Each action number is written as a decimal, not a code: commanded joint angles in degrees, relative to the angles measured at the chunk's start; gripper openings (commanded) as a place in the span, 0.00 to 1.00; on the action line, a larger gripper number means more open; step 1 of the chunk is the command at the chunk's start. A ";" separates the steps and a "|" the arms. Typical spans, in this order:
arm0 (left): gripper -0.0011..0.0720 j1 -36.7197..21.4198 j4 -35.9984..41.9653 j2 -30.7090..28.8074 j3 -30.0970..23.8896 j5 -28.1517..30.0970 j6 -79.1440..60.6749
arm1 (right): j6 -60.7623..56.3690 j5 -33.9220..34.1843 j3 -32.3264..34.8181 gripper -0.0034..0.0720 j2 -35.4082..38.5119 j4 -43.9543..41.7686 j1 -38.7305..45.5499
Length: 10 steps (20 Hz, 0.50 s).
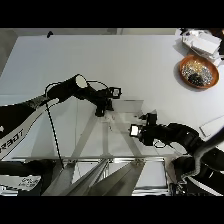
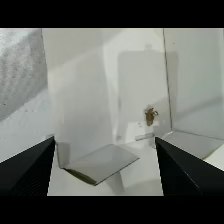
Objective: Fold the box and place the chain.
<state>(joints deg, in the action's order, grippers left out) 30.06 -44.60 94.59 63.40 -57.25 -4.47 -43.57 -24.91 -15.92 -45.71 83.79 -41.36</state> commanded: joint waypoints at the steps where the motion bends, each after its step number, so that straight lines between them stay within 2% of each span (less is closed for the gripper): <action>1: 0.03 0.02 0.00 0.04 0.04 0.00 -0.02 | -0.02 0.66 -0.15 0.95 -0.31 0.00 2.67; 10: 0.03 0.02 0.00 0.04 0.04 0.00 -0.02 | 0.76 0.37 -3.43 0.95 -0.24 -0.26 3.76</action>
<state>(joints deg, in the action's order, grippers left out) 30.06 -44.60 94.59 63.40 -57.28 -4.47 -43.44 -24.43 -18.20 -45.95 83.79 -37.78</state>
